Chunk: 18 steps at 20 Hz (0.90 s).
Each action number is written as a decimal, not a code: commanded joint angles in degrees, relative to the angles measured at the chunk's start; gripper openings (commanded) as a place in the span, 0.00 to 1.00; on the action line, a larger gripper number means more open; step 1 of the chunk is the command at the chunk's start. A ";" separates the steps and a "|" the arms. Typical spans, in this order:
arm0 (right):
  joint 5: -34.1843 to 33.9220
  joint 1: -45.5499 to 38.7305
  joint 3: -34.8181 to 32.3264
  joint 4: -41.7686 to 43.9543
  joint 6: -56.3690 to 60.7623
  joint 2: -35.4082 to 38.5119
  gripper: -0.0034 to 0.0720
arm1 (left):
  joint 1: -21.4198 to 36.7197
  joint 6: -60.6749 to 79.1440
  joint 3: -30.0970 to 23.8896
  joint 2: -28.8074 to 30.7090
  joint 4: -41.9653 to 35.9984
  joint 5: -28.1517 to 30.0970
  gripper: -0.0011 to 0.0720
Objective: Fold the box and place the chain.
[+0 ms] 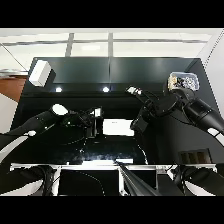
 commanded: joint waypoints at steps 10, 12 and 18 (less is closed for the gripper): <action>-6.08 0.50 0.81 0.81 -1.11 -0.55 0.97 | -0.02 -0.13 0.04 -0.04 0.00 0.00 0.48; -5.99 0.50 0.81 0.81 -1.09 -0.72 0.97 | -0.02 -0.13 0.04 -0.04 0.00 0.00 0.48; -2.60 0.50 0.81 0.63 0.20 -2.05 0.97 | -0.02 -0.13 0.04 -0.04 0.00 0.00 0.48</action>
